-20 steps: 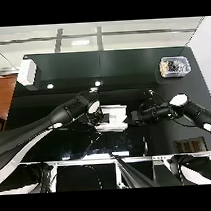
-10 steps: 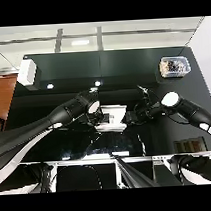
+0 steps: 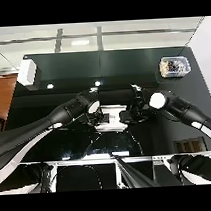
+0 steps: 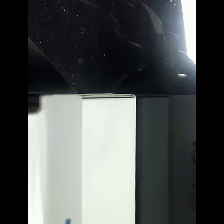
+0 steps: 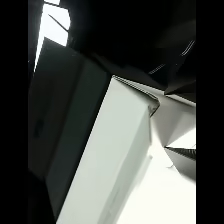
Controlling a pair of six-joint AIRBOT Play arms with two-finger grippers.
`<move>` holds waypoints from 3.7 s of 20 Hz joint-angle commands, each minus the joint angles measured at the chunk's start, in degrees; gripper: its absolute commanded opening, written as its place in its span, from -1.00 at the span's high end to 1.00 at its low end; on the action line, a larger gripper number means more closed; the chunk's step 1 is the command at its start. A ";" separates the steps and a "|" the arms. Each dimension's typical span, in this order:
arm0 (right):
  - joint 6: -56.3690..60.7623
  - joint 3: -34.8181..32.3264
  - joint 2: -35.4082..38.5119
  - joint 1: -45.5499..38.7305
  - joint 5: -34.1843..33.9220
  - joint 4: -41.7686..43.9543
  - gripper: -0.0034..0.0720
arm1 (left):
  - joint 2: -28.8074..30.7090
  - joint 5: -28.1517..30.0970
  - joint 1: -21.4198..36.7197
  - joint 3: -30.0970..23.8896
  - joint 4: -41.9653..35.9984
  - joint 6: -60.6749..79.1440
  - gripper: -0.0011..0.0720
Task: Fold the box and place the chain.
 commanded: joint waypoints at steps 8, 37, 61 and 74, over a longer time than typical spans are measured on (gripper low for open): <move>16.06 3.06 -2.34 6.69 0.98 -13.97 0.19 | 0.02 0.00 -0.02 0.00 0.02 0.02 0.90; 31.87 12.24 -12.02 13.75 9.73 -27.50 0.38 | 0.02 0.00 -0.02 0.00 0.02 0.00 0.90; 21.75 13.55 11.10 -9.20 7.06 -64.92 -0.06 | 0.02 0.15 -0.02 0.00 0.00 -0.02 0.90; 6.01 52.59 -34.67 -42.01 5.33 -31.08 -0.86 | 0.02 -0.13 -0.02 0.00 0.00 0.00 0.90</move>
